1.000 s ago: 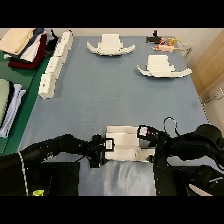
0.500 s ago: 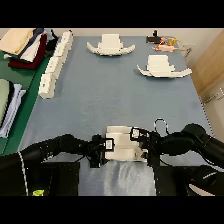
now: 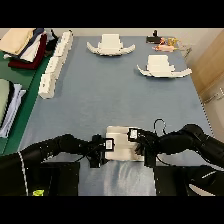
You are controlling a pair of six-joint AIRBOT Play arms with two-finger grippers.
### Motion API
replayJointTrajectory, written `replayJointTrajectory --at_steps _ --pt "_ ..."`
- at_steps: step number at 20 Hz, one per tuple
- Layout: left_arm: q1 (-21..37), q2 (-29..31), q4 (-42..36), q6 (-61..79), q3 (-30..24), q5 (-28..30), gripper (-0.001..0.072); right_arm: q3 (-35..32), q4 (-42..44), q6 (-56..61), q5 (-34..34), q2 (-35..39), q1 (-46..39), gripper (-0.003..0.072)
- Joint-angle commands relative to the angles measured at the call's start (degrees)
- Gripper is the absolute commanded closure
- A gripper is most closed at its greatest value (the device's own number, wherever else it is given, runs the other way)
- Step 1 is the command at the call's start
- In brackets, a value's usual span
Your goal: Fold the box.
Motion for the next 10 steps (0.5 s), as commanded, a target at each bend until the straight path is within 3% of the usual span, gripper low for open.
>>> replayJointTrajectory --at_steps 1,2,3,4,10 --pt "0.0 0.0 0.0 0.0 0.0 0.0 0.0178 0.0 2.1 -1.3 1.7 -0.5 0.1 0.0596" --pt "0.0 0.0 0.0 0.0 0.0 0.0 0.0178 0.0 2.7 -1.3 1.7 -0.9 0.1 0.0499" --pt "0.0 0.0 0.0 0.0 0.0 0.0 0.0178 0.0 3.3 -1.3 1.7 -1.5 0.1 0.0248" --pt "0.0 0.0 0.0 0.0 0.0 0.0 0.0178 0.0 3.7 -1.3 1.7 -2.0 0.1 0.0169" --pt "0.0 0.0 0.0 0.0 0.0 0.0 0.0178 0.0 3.6 -1.3 1.0 -2.4 0.1 0.0146"
